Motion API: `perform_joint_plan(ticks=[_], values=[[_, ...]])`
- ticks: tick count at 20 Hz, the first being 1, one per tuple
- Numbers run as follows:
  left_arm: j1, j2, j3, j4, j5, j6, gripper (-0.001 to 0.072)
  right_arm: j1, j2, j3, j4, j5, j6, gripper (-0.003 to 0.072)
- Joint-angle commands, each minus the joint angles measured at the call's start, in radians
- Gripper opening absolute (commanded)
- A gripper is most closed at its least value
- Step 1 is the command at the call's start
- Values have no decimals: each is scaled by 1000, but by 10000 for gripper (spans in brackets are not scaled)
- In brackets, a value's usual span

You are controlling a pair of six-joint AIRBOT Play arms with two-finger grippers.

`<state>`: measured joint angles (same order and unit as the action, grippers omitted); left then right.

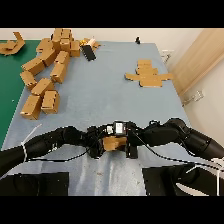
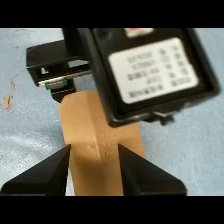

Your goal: Fold the box.

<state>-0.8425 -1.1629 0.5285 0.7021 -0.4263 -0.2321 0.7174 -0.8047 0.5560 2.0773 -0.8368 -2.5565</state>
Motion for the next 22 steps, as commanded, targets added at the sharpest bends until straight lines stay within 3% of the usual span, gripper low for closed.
perform_joint_plan(ticks=[1,6,12,18,22], values=[[1,1,0,0,0,0,521,20,-2,0,9,16,-2,479],[1,1,0,0,0,0,521,20,-6,0,-152,47,-3,479],[1,1,0,0,0,0,521,85,-6,0,-164,42,-3,479],[1,1,0,0,0,0,521,153,-7,0,-313,115,10,479],[1,1,0,0,0,0,521,153,-7,0,-331,122,10,479]])
